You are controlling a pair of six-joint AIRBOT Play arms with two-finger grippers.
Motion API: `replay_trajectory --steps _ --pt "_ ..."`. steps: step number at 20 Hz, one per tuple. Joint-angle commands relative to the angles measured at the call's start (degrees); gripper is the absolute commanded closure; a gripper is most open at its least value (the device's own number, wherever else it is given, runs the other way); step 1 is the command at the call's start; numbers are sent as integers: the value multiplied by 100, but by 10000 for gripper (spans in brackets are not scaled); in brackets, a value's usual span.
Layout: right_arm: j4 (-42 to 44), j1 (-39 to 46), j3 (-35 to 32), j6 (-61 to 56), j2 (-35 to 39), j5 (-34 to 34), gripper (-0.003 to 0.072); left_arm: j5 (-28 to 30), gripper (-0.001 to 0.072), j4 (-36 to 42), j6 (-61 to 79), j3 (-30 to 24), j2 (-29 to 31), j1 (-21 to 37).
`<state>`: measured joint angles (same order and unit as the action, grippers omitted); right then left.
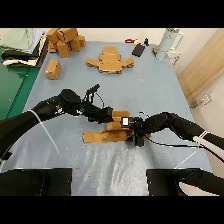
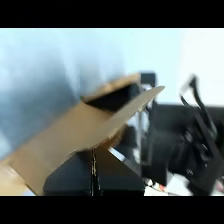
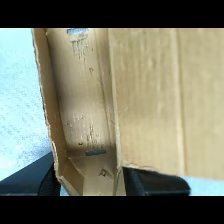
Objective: Fold the box.
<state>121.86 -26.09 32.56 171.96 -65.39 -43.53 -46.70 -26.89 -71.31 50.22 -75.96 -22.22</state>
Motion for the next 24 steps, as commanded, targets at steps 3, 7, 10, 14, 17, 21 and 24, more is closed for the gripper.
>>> replay_trajectory --steps 3,7,10,14,17,21,24 --pt "2 2 -2 -2 0 0 244 -24 698 -166 -50 127 -651 39" --pt "2 2 -2 -2 0 0 244 -37 698 -164 -52 127 -804 39" --pt "0 2 0 -2 0 0 244 0 699 -162 -52 127 -798 48" --pt "0 2 -2 -2 0 0 244 -83 703 -461 380 101 -380 50" --pt "0 2 0 -2 0 0 244 -111 703 -1058 297 -131 601 50" --pt "2 2 -2 -2 0 0 244 -153 703 -2072 52 -815 2326 42" --pt "2 2 0 -2 0 0 244 -227 701 -2699 708 -1215 3351 42"
